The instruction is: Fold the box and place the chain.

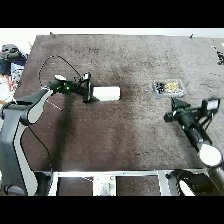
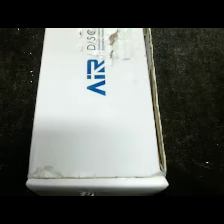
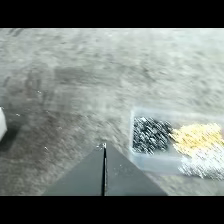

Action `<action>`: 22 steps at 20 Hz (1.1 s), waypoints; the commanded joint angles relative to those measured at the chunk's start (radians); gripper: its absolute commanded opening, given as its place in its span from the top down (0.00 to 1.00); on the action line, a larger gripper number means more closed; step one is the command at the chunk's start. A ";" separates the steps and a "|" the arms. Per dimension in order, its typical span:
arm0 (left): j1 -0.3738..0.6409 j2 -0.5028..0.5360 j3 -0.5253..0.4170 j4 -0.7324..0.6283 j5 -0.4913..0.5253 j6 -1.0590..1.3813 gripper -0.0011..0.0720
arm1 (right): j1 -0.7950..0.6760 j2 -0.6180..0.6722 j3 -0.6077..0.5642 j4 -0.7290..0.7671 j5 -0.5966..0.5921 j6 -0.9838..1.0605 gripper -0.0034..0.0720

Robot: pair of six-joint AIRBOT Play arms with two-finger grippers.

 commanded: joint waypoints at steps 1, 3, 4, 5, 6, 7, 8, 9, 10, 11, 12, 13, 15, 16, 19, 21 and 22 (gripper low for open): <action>0.000 -0.001 0.000 0.000 0.000 0.001 0.70 | 0.000 0.201 -0.121 -0.004 -0.051 0.011 0.94; 0.000 -0.001 0.000 0.000 0.000 0.000 0.70 | 0.000 0.280 -0.123 -0.004 0.004 0.011 0.94; 0.000 -0.001 0.000 0.000 0.000 0.001 0.70 | 0.000 0.311 -0.123 -0.005 0.029 0.010 0.94; 0.000 -0.001 0.000 0.000 0.000 0.001 0.70 | 0.000 0.326 -0.123 -0.007 0.029 0.010 0.94; 0.000 -0.001 0.000 0.000 0.000 0.001 0.70 | 0.000 0.333 -0.124 -0.016 0.022 0.010 0.94; 0.000 -0.001 0.000 0.000 0.000 0.000 0.70 | 0.000 0.333 -0.123 -0.027 0.021 0.010 0.94; 0.000 -0.001 0.000 0.000 0.000 0.001 0.70 | 0.000 0.332 -0.124 -0.027 0.021 0.010 0.94; 0.000 -0.001 0.000 0.000 0.000 0.001 0.70 | 0.000 0.332 -0.124 -0.027 0.021 0.010 0.94; 0.000 -0.001 0.000 0.000 0.000 0.000 0.70 | 0.000 0.332 -0.124 -0.027 0.022 0.010 0.94; 0.000 -0.001 0.000 0.000 0.000 0.001 0.70 | 0.000 0.332 -0.124 -0.027 0.021 0.010 0.94; 0.000 -0.001 0.000 0.000 0.000 0.001 0.70 | 0.000 0.333 -0.124 -0.027 0.022 0.011 0.94; 0.000 -0.001 0.000 0.000 0.000 0.001 0.70 | 0.000 0.333 -0.124 -0.026 0.021 0.011 0.94; 0.000 -0.001 0.000 0.000 -0.001 0.000 0.70 | 0.000 0.333 -0.123 -0.027 0.021 0.010 0.94; 0.000 -0.001 0.000 0.000 -0.008 0.000 0.70 | 0.000 0.333 -0.123 -0.027 0.021 0.010 0.94; 0.006 0.004 0.000 -0.030 -0.014 -0.029 0.97 | 0.000 0.332 -0.123 -0.027 0.021 0.010 0.94; 0.023 0.032 0.002 -0.102 -0.006 -0.029 0.97 | 0.000 0.333 -0.123 -0.027 0.021 0.010 0.94; 0.037 0.053 0.002 -0.150 0.002 -0.029 0.97 | 0.000 0.332 -0.123 -0.027 0.021 0.010 0.94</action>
